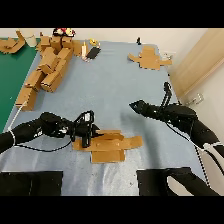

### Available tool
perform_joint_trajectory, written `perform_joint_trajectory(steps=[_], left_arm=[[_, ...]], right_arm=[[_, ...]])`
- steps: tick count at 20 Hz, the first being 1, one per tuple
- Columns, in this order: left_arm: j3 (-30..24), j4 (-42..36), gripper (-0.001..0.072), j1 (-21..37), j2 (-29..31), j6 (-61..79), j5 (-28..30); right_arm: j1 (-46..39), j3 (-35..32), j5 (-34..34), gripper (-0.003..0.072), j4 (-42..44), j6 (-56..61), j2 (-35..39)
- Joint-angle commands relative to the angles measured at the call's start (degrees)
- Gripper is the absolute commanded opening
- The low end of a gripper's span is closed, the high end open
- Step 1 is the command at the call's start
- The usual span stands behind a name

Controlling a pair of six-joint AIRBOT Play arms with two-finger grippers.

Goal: Fold the box.

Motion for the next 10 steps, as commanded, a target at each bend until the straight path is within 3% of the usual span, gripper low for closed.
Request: perform_joint_trajectory(steps=[1, 4, 8, 10], left_arm=[[0.0, 1.6, 0.0011, 0.0, -0.3, -0.3, -0.6], [0.0, 1.6, 0.0011, 0.0, -0.3, -1.3, -0.6], [0.0, 1.6, 0.0011, 0.0, -0.3, -2.7, -0.5], [0.0, 1.6, 0.0011, 0.0, -0.3, -2.7, -0.5]], right_arm=[[0.1, 0.1, -1.4, 0.0353, -0.2, 0.7, 0.0], [1.0, 0.1, -11.6, 0.0004, -3.8, -2.5, 0.2], [9.7, 0.1, -13.2, 0.0003, -35.9, 25.1, 6.1], [14.8, 0.1, -16.1, 0.0003, -46.3, 34.8, 11.1]])
